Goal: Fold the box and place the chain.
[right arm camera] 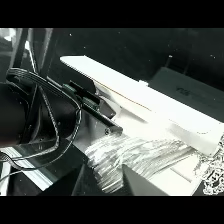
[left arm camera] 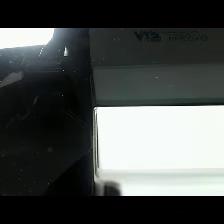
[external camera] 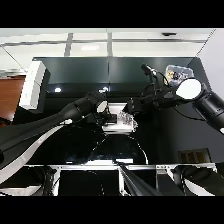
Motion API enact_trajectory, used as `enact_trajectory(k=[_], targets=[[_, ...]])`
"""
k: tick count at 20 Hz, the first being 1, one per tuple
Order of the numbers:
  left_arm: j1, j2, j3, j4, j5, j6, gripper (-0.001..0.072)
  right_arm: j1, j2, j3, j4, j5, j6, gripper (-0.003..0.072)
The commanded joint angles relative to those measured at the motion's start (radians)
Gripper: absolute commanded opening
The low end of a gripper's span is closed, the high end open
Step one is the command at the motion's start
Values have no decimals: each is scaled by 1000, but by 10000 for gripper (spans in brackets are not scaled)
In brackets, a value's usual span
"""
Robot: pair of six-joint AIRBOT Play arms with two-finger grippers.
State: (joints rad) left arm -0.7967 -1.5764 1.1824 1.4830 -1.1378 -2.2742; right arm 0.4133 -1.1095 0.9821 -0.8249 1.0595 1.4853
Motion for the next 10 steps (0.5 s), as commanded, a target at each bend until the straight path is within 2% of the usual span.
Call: enact_trajectory(k=[1,3,5,8,9,10], targets=[[1,0,0,0,0,0,29,-38,3,-10,-22,39,-3,315],[1,0,0,1,0,0,29,-119,34,-10,-68,123,-47,314],[1,0,0,0,0,0,28,-182,97,-23,-156,154,-131,315],[1,0,0,0,0,0,29,-228,183,-159,-203,50,-298,333],[1,0,0,0,0,0,29,-225,186,-224,-204,-3,-368,609],[1,0,0,0,0,0,28,-214,183,-288,-195,-70,-426,720]])
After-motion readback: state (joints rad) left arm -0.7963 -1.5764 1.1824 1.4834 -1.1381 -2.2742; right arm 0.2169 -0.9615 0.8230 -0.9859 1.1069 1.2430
